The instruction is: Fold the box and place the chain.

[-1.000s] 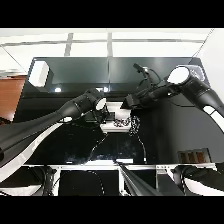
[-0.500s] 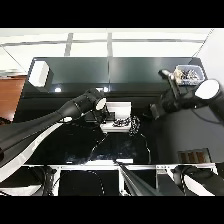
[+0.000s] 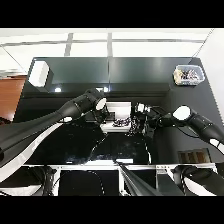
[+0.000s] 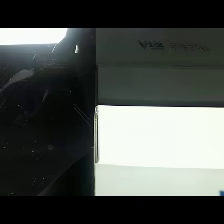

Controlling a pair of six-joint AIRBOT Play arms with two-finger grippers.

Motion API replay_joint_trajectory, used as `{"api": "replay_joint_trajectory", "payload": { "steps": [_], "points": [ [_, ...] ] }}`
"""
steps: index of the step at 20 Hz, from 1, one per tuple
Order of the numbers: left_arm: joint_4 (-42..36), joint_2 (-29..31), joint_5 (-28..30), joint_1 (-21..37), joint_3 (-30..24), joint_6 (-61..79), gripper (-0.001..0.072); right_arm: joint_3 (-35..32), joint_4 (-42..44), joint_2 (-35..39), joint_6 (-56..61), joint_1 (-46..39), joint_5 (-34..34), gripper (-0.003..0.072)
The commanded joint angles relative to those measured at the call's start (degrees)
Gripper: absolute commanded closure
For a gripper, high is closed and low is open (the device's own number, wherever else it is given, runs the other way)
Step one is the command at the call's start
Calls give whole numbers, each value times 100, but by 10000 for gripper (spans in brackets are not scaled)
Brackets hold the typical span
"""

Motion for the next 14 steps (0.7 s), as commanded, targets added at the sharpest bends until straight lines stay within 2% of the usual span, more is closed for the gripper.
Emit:
{"api": "replay_joint_trajectory", "payload": {
  "steps": [1,5,9,14],
  "points": [
    [2,-4,-20,-2,4,0,681,-57,601,-352,-1237,28,-227,-34],
    [2,-4,-20,-2,4,0,680,-57,1104,-538,-1471,28,-212,-34],
    [2,-4,-17,-2,4,0,681,-57,962,-682,-1486,26,-483,-34],
    [2,-4,-17,-2,4,0,681,-55,944,-815,-1445,42,-459,-34]
  ]
}}
